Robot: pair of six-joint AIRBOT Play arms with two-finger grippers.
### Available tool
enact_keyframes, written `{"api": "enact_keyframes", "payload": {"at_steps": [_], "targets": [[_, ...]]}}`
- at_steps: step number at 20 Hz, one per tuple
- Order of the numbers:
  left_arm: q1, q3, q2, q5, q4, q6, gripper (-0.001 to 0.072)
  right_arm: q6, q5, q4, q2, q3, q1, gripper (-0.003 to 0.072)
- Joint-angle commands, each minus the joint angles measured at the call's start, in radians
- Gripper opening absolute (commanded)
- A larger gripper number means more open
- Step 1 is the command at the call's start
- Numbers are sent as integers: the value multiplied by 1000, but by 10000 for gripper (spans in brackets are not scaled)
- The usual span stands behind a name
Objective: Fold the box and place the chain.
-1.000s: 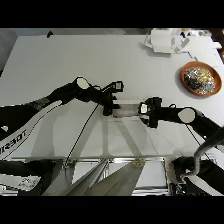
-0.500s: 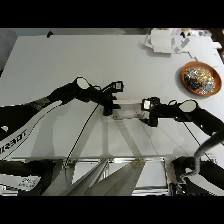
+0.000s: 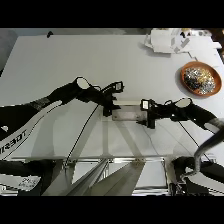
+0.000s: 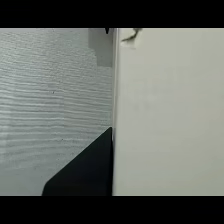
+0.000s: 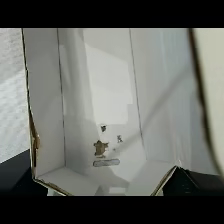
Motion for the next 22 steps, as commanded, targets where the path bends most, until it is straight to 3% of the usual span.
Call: {"api": "enact_keyframes", "payload": {"at_steps": [1, 2, 4, 6, 7, 22], "targets": [[0, 0, 0, 5, -2, -1, 11, -19, 19, 12, -15, 1, 0, 596], [0, 0, 0, 5, -2, -1, 11, -19, 19, 11, -19, 1, 0, 510], [0, 0, 0, 5, -2, -1, 11, -19, 14, 12, -27, 1, 0, 485], [0, 0, 0, 5, -2, -1, 11, -19, 11, 11, -28, 1, 0, 320], [0, 0, 0, 5, -2, -1, 11, -19, 11, 11, -28, 1, 0, 293], [0, 0, 0, 5, -2, -1, 11, -18, 5, 8, -28, 1, 0, 295]]}}
